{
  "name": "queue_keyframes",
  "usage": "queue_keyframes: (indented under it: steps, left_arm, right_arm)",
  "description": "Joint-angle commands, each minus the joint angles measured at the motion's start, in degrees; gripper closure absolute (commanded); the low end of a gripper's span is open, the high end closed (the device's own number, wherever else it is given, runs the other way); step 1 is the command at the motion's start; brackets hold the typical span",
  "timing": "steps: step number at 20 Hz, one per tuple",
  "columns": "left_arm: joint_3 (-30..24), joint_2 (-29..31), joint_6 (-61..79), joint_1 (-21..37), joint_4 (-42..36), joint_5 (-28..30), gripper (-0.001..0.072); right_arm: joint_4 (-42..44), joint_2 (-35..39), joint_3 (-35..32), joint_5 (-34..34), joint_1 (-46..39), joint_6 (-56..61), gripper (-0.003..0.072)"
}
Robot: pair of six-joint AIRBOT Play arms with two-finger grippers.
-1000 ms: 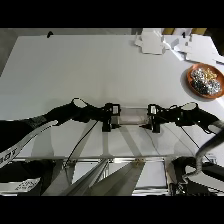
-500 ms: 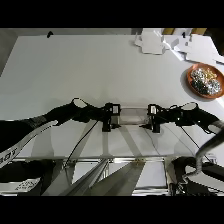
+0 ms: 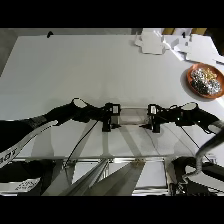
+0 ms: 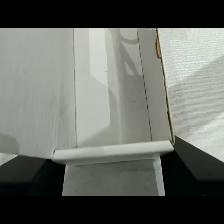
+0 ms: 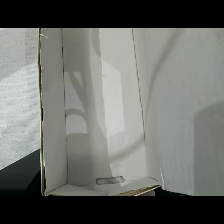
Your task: Fold the box and place the chain.
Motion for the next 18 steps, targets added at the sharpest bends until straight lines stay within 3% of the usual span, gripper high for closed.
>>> queue_keyframes:
  steps: [1, 4, 5, 6, 8, 14, 16, 18]
  left_arm:
    - [0.07, -0.02, 0.04, -0.02, 0.04, -0.04, 0.0499]
    - [0.07, -0.02, 0.02, -0.02, 0.02, -0.24, 0.0499]
    - [0.07, -0.02, 0.02, -0.02, 0.04, -0.22, 0.0499]
    - [0.07, -0.02, 0.02, -0.02, 0.04, -0.24, 0.0499]
    - [0.07, -0.02, 0.02, -0.02, 0.04, -0.22, 0.0499]
    - [0.07, -0.02, 0.02, -0.02, 0.0, -0.22, 0.0499]
    - [0.07, -0.02, 0.02, -0.02, 0.02, -0.22, 0.0499]
    - [0.07, -0.02, 0.02, -0.02, 0.0, -0.22, 0.0499]
  right_arm:
    - [-0.07, 0.0, -0.02, 0.7, 0.07, 0.63, 0.0209]
    - [-0.24, 0.72, -0.02, 1.75, 0.04, 2.47, 0.0189]
    - [-0.96, 1.64, -0.02, 1.18, 0.04, 4.81, 0.0048]
    - [-1.92, 2.71, -0.02, 0.26, 0.04, 7.04, -0.0009]
    - [-6.43, 5.66, -0.02, -0.68, 0.04, 12.48, -0.0006]
    - [-28.04, 16.44, -0.02, 2.58, 0.04, 29.22, 0.0065]
    - [-31.5, 19.74, -0.02, 4.59, 0.04, 32.68, 0.0308]
    - [-30.12, 22.51, -0.02, 7.69, 0.07, 33.27, 0.0385]
